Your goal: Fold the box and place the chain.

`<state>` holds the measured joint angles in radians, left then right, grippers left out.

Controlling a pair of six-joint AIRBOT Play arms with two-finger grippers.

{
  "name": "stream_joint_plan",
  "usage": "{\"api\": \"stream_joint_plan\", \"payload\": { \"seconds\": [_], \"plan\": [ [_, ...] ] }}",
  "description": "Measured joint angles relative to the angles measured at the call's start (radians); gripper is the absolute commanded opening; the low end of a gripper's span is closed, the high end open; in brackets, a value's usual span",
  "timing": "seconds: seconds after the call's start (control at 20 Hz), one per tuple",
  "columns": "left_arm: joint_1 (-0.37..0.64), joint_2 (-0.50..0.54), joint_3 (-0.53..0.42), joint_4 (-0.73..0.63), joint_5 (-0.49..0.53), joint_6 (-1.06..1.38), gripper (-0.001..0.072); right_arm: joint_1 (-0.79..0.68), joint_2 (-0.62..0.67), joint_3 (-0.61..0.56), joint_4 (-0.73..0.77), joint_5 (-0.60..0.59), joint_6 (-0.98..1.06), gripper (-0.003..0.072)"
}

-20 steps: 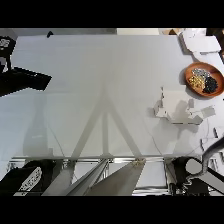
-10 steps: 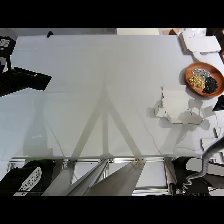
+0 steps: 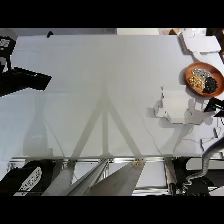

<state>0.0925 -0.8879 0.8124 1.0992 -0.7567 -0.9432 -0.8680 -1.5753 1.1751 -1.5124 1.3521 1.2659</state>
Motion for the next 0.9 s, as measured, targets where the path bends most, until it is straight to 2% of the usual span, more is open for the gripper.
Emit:
{"api": "stream_joint_plan", "payload": {
  "seconds": [0.25, 0.4, 0.45, 0.6, 0.9],
  "plan": [
    [0.0, 0.0, 0.0, 0.0, 0.0, 0.0, 0.0693, 0.0, -0.015, 0.0, 0.057, -0.046, -0.011, 0.0537],
    [0.0, 0.0, 0.0, 0.0, 0.0, 0.0, 0.0693, 0.0, -0.033, 0.0, 0.079, -0.041, -0.014, 0.0316],
    [0.0, 0.0, 0.0, 0.0, 0.0, 0.0, 0.0693, 0.0, -0.038, 0.0, 0.086, -0.039, -0.015, 0.0213],
    [0.0, 0.0, 0.0, 0.0, 0.0, 0.0, 0.0693, 0.0, -0.045, 0.0, 0.1, -0.032, -0.019, 0.0038],
    [0.0, 0.0, 0.0, 0.0, 0.0, 0.0, 0.0693, 0.0, -0.048, 0.0, 0.133, 0.046, -0.141, 0.0014]
  ]
}}
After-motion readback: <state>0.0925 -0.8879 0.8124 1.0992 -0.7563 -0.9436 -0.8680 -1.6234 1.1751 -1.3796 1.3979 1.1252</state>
